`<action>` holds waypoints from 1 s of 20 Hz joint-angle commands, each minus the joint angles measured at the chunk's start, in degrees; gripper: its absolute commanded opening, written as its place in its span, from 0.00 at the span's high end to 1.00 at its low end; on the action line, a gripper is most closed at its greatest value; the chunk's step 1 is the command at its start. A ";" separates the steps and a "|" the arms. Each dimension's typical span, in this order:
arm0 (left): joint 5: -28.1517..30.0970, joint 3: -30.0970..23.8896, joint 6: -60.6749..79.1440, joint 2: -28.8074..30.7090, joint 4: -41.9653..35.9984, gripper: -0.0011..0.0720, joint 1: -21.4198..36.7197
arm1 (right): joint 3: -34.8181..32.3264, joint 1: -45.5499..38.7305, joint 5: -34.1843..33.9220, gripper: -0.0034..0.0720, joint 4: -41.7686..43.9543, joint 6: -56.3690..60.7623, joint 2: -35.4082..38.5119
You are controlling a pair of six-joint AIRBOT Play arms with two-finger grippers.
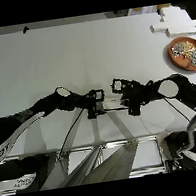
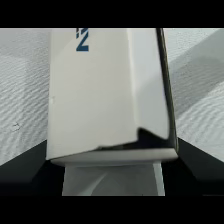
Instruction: Fold the box and place the chain.
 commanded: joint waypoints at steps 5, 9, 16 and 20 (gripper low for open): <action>-0.17 -0.02 0.09 0.00 0.11 0.70 -0.02 | -2.16 0.46 -1.60 0.72 1.81 0.63 0.04; -0.17 -0.02 0.11 0.00 0.11 0.70 -0.02 | -3.50 2.47 -2.27 0.71 1.68 0.26 0.04; -0.17 -0.02 0.09 0.00 0.11 0.70 -0.02 | -3.21 2.49 -1.29 0.51 2.29 0.28 2.10; -0.17 -0.02 0.09 0.00 0.09 0.70 -0.02 | -3.17 2.49 -1.92 0.51 7.10 0.22 3.58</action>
